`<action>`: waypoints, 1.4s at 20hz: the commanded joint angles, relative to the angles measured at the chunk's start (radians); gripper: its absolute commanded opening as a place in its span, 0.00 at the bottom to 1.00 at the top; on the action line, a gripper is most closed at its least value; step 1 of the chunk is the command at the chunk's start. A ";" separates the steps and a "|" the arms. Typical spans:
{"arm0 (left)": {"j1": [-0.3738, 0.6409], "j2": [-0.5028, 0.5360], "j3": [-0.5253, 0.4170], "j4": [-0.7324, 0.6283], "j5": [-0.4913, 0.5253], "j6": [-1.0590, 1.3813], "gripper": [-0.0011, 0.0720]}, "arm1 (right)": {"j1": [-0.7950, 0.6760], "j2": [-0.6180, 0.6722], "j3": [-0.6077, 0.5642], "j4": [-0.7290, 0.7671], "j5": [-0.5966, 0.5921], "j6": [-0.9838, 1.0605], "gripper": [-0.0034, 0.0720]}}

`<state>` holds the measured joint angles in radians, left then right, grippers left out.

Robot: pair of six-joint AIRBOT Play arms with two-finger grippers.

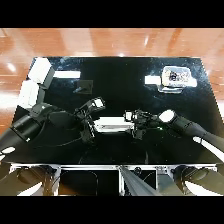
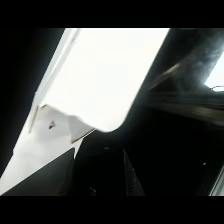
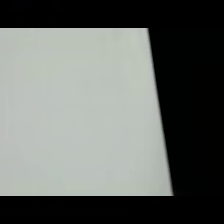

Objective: Fold the box and place the chain.

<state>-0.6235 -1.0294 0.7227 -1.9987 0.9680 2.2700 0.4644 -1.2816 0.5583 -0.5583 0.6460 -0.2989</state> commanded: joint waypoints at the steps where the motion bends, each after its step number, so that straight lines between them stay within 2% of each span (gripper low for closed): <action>1: -0.061 0.005 -0.030 -0.017 -0.093 -0.053 0.61 | 0.001 0.000 0.000 0.000 0.000 0.000 0.73; 7: -0.101 0.000 -0.033 -0.029 -0.367 -0.054 0.60 | 0.001 0.000 0.000 0.000 0.000 0.000 0.73; 9: -0.100 -0.004 -0.033 -0.029 -0.423 -0.054 0.60 | 0.001 0.000 0.000 0.000 0.000 0.000 0.73; 20: -0.101 -0.062 -0.033 -0.029 -0.614 -0.106 0.60 | 0.001 0.000 0.000 0.000 0.000 0.000 0.73; 23: -0.101 -0.095 -0.033 -0.029 -0.610 -0.105 0.60 | 0.001 0.000 0.000 0.000 0.000 0.000 0.73; 28: -0.101 -0.090 -0.032 -0.025 -0.603 -0.105 0.60 | 0.001 0.000 0.000 0.000 0.000 0.000 0.73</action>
<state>-0.7242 -1.1175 0.6899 -2.0281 0.3637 2.1658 0.4644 -1.2816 0.5583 -0.5583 0.6437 -0.2985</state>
